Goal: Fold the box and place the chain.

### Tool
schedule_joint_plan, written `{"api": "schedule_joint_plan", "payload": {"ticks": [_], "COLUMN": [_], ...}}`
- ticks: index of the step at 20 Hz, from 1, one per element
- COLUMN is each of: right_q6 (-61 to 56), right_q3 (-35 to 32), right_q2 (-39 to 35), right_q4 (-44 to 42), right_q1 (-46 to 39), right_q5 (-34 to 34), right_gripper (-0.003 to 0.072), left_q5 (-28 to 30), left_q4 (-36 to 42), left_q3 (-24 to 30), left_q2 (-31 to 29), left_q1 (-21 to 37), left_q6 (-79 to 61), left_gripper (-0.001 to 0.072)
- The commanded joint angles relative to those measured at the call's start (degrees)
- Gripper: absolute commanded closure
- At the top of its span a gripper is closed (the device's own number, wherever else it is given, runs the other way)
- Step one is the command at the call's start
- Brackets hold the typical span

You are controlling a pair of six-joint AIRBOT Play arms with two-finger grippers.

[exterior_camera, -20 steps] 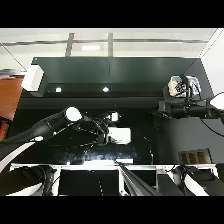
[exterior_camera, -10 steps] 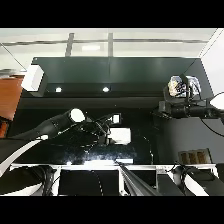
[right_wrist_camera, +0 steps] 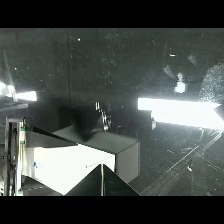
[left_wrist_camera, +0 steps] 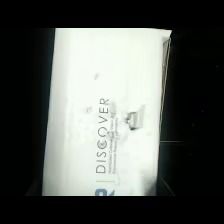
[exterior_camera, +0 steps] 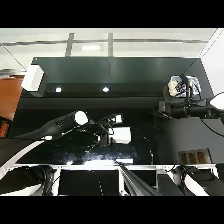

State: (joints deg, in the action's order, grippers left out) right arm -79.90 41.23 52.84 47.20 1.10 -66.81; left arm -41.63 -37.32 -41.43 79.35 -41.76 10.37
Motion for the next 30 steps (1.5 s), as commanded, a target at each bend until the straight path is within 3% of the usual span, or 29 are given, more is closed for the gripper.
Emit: {"api": "schedule_joint_plan", "payload": {"ticks": [1, 5, 9, 12, 15, 18, 21, 26, 30], "right_q6": [0.0, 0.5, 1.9, 3.3, 4.6, 5.4, 5.4, 5.6, 5.6], "right_q3": [0.0, 0.0, 0.0, 0.0, 0.0, 0.0, 0.0, 0.0, 0.0], "right_q2": [0.0, 0.0, 0.0, 0.0, 0.0, 0.0, 0.0, 0.0, 0.0], "right_q4": [0.0, 0.0, 0.0, 0.0, 0.0, 0.0, 0.0, 0.0, 0.0], "right_q1": [0.0, 0.0, 0.0, 0.0, 0.0, 0.1, 0.1, 0.1, 0.1], "right_q5": [0.0, 0.0, 0.0, 0.5, 1.5, 2.8, 3.7, 3.9, 4.0], "right_gripper": [0.0667, 0.0667, 0.0667, 0.0667, 0.0668, 0.0667, 0.0667, 0.0667, 0.0667], "left_q5": [-2.2, -10.4, -20.4, -25.0, -25.5, -22.3, -18.6, -9.5, -6.8], "left_q4": [-5.9, -24.4, -33.8, -37.8, -37.9, -34.6, -30.8, -31.0, -30.7], "left_q3": [-1.5, -5.2, -4.9, -3.4, -1.4, -1.3, -1.9, -6.1, -14.7], "left_q2": [-0.7, -4.5, -12.6, -19.0, -22.8, -22.0, -18.7, -9.2, -0.3], "left_q1": [0.4, 4.0, 15.0, 28.9, 47.5, 65.5, 77.0, 79.7, 79.5], "left_q6": [11.4, 30.7, 39.8, 42.8, 44.0, 45.8, 45.5, 42.2, 40.5], "left_gripper": [0.0271, 0.0314, 0.0313, 0.0313, 0.0312, 0.0307, 0.0304, 0.0304, 0.0303]}}
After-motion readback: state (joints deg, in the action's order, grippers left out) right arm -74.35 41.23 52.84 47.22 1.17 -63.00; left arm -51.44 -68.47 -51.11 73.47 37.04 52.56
